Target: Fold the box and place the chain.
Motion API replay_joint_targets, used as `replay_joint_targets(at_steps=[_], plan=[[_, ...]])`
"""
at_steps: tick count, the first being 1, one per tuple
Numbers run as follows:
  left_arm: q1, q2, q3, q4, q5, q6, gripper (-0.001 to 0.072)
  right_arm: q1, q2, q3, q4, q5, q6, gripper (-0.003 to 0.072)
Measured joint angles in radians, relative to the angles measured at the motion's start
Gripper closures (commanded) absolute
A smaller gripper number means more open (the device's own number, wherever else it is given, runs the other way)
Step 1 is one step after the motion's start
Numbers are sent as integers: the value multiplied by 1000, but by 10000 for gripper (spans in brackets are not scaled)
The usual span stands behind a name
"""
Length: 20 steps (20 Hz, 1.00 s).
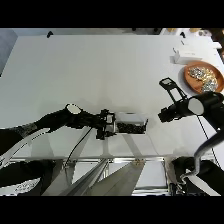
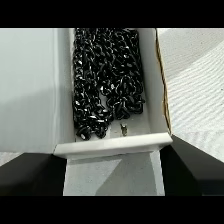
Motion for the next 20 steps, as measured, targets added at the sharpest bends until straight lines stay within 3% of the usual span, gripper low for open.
replay_joint_targets(at_steps=[5,9,15,20], plan=[[0,0,0,0,0,0,501,-34,87,-9,219,42,-622,440],[0,0,0,0,0,0,501,-41,91,-91,351,23,-1154,451],[0,0,0,0,0,0,501,-42,92,-257,471,-81,-1482,449],[0,0,0,0,0,0,501,-42,92,-303,600,-159,-1576,449]])
